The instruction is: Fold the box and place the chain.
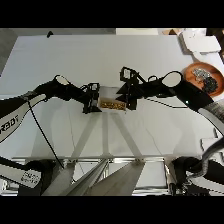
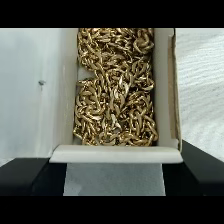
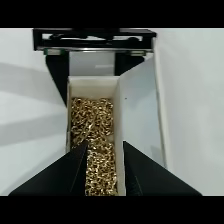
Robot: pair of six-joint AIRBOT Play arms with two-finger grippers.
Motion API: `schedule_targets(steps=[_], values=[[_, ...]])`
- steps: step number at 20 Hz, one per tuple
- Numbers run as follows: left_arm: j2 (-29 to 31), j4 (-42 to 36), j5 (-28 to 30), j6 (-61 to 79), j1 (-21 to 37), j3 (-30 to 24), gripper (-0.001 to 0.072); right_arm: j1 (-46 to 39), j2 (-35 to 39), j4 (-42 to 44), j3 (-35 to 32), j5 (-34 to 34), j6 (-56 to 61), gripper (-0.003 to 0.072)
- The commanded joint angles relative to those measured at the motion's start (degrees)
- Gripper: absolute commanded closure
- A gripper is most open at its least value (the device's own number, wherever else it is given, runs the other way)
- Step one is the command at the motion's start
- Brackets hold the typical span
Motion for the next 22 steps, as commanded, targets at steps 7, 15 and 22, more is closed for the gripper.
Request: schedule_targets(steps=[7, 15, 22], values=[[-0.02, 0.02, 0.02, 0.00, 0.02, 0.00, 0.0484, -2.34, -9.16, -13.40, 24.52, 7.58, 49.96, 0.0351], [-0.02, 0.02, 0.02, 0.00, 0.02, 0.00, 0.0484, -3.56, -23.06, -12.68, 27.43, 21.57, 60.52, 0.0352], [-0.02, 0.02, 0.02, 0.00, 0.02, 0.00, 0.0484, 0.72, -21.79, -12.26, 27.21, 26.40, 49.72, 0.0351]])
